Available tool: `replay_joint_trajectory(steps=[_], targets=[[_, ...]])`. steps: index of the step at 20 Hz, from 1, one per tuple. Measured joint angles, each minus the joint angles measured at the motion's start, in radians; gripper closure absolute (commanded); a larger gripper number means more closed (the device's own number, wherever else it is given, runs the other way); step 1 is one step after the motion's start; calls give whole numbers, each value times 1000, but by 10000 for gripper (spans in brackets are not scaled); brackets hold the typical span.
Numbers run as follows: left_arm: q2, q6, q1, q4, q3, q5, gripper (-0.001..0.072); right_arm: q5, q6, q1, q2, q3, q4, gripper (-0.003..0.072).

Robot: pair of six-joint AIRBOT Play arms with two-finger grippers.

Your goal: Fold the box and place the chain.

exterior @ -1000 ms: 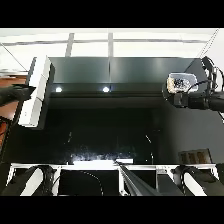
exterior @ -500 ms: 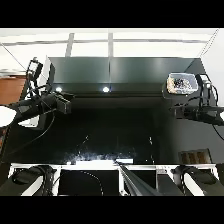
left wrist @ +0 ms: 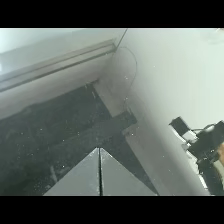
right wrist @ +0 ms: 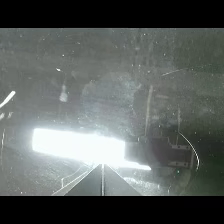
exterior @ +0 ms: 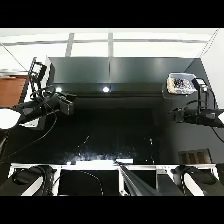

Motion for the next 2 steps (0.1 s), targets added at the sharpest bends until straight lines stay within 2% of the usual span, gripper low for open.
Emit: replay_joint_trajectory(steps=[2], targets=[[0,0,0,1,-1,1,684,1,0,0,0,0,0,672]])
